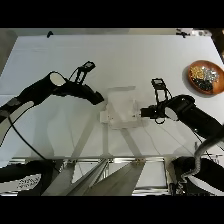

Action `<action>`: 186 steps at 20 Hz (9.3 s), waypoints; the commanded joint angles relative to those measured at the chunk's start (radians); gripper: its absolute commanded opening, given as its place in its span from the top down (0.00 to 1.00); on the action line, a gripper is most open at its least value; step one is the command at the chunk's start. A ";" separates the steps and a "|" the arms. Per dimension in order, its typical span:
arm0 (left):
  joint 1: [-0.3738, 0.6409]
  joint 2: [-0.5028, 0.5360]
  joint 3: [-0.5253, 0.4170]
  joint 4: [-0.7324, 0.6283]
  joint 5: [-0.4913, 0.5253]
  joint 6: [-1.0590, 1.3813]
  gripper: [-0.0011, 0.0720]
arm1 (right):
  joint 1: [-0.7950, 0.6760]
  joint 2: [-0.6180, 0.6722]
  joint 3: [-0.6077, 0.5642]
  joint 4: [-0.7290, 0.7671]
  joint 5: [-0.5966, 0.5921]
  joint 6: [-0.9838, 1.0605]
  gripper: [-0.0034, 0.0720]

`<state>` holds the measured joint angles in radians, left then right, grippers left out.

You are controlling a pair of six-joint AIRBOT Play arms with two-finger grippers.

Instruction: Fold the box and place the chain.

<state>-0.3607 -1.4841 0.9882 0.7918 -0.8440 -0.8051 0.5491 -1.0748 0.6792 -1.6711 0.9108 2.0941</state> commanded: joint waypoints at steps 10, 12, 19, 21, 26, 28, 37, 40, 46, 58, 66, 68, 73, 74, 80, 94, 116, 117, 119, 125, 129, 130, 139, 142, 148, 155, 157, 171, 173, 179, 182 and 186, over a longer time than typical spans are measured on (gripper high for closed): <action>-0.021 -0.282 0.220 -0.114 -0.315 0.076 0.03 | 0.001 0.001 0.000 0.000 0.000 -0.012 0.94; -0.027 -0.285 0.220 -0.155 -0.300 0.124 0.03 | 0.001 0.001 0.000 0.000 0.000 -0.018 0.94; -0.058 -0.316 0.220 -0.218 -0.281 0.182 0.06 | 0.001 0.001 0.000 0.001 0.002 -0.027 0.94; -0.062 -0.321 0.220 -0.257 -0.270 0.214 0.15 | 0.001 0.001 0.000 0.001 0.002 -0.027 0.94; -0.067 -0.320 0.220 -0.267 -0.253 0.233 0.75 | 0.001 0.001 0.000 0.001 0.002 -0.027 0.94; -0.067 -0.320 0.220 -0.252 -0.260 0.233 0.89 | 0.001 0.001 0.000 0.000 0.009 -0.027 0.94; -0.068 -0.200 0.219 -0.132 -0.266 0.443 0.98 | 0.002 0.157 0.001 0.000 0.124 -0.082 0.77; -0.084 -0.129 0.219 -0.060 -0.267 0.443 0.98 | 0.001 0.281 0.001 0.000 0.158 -0.084 0.68; -0.251 -0.006 0.219 0.109 -0.210 0.438 0.99 | 0.001 0.503 0.001 -0.003 0.199 -0.084 0.68; -0.312 0.177 -0.135 -0.083 0.094 0.566 0.98 | 0.001 0.638 0.001 -0.034 0.322 -0.084 0.68; -0.314 0.113 -0.135 -0.126 0.212 0.661 0.98 | 0.001 0.638 0.001 -0.034 0.319 -0.084 0.68; -0.314 0.108 -0.135 -0.126 0.200 0.727 0.98 | 0.001 0.638 0.001 -0.034 0.310 -0.087 0.69; -0.314 0.068 -0.135 -0.130 0.171 0.795 0.98 | 0.001 0.638 0.001 -0.034 0.278 -0.087 0.69; -0.314 0.064 -0.135 -0.133 0.172 0.795 0.98 | 0.001 0.638 0.001 -0.034 0.278 -0.087 0.69; -0.314 0.059 -0.135 -0.132 0.190 0.806 0.98 | 0.001 0.638 0.001 -0.034 0.278 -0.087 0.69; -0.314 0.032 -0.135 -0.134 0.190 0.805 0.97 | 0.001 0.638 0.001 -0.034 0.278 -0.087 0.69; -0.314 -0.005 -0.135 -0.275 0.185 0.890 0.98 | 0.001 0.638 0.001 -0.034 0.278 -0.087 0.69; -0.314 -0.004 -0.135 -0.275 0.185 0.891 0.98 | 0.001 0.638 0.001 -0.034 0.278 -0.087 0.69; -0.314 -0.004 -0.135 -0.275 0.185 0.890 0.98 | 0.001 0.638 0.001 -0.034 0.278 -0.087 0.69; -0.314 -0.004 -0.135 -0.139 0.181 0.758 0.98 | 0.001 0.638 0.001 -0.034 0.278 -0.087 0.69; -0.314 -0.003 -0.135 -0.058 0.171 0.693 0.98 | 0.001 0.638 0.001 -0.034 0.277 -0.087 0.69; -0.314 -0.003 -0.135 -0.058 0.172 0.693 0.98 | 0.001 0.638 0.001 -0.034 0.277 -0.087 0.69; -0.314 -0.003 -0.135 -0.058 0.175 0.696 0.97 | 0.001 0.638 0.001 -0.034 0.277 -0.087 0.69; -0.314 -0.003 -0.135 -0.059 0.175 0.696 0.96 | 0.001 0.638 0.001 -0.034 0.277 -0.087 0.69; -0.314 -0.003 -0.135 -0.058 0.175 0.696 0.97 | 0.001 0.638 0.001 -0.034 0.277 -0.093 0.69; -0.314 -0.003 -0.127 -0.057 0.142 0.695 0.98 | 0.001 0.638 0.001 -0.006 0.276 -0.257 0.51; -0.312 -0.003 -0.099 -0.021 0.110 0.653 0.98 | 0.001 0.638 0.001 0.001 0.273 -0.266 0.51; -0.313 -0.005 -0.050 0.120 0.071 0.531 0.98 | 0.001 0.638 0.001 0.000 0.256 -0.267 0.51; -0.313 -0.005 -0.050 0.121 0.074 0.531 0.97 | 0.001 0.638 0.001 0.001 0.256 -0.267 0.51; -0.314 -0.004 -0.050 0.113 0.076 0.531 0.96 | 0.001 0.638 0.001 0.001 0.256 -0.301 0.51; -0.314 -0.004 -0.050 0.113 0.076 0.531 0.96 | 0.001 0.638 0.001 0.029 0.261 -0.477 0.55; -0.314 -0.004 -0.050 0.113 0.076 0.531 0.96 | 0.001 0.636 0.001 0.274 0.313 -0.918 0.46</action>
<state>-0.6743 -1.4887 0.9375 0.9054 -0.7681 -0.2737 0.5495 -0.4381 0.6796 -1.5562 1.1896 1.4731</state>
